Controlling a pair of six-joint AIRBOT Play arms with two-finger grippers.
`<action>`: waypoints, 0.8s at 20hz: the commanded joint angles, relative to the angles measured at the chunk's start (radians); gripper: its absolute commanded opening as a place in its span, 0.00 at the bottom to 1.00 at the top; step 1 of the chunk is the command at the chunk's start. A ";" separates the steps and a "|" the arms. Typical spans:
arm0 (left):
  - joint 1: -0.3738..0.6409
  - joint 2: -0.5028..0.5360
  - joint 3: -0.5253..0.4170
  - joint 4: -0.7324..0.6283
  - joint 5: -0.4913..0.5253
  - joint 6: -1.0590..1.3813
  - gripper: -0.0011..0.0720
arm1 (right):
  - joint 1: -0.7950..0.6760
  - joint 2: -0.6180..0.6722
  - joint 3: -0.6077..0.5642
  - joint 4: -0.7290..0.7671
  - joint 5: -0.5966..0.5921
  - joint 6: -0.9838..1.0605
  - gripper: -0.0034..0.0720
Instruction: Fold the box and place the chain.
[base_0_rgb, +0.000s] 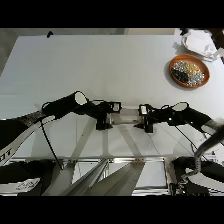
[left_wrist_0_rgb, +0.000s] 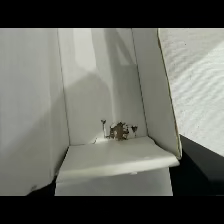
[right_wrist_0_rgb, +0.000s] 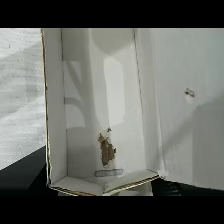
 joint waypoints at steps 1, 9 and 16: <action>0.000 -0.005 0.000 -0.007 -0.002 -0.006 0.78 | 0.000 0.000 0.000 0.002 0.000 0.003 0.59; 0.000 -0.010 -0.018 -0.007 -0.008 -0.007 0.48 | 0.000 0.000 0.000 0.002 0.000 0.003 0.59; 0.018 -0.009 -0.032 -0.040 -0.005 -0.003 0.68 | -0.001 0.000 0.000 0.002 0.000 0.003 0.59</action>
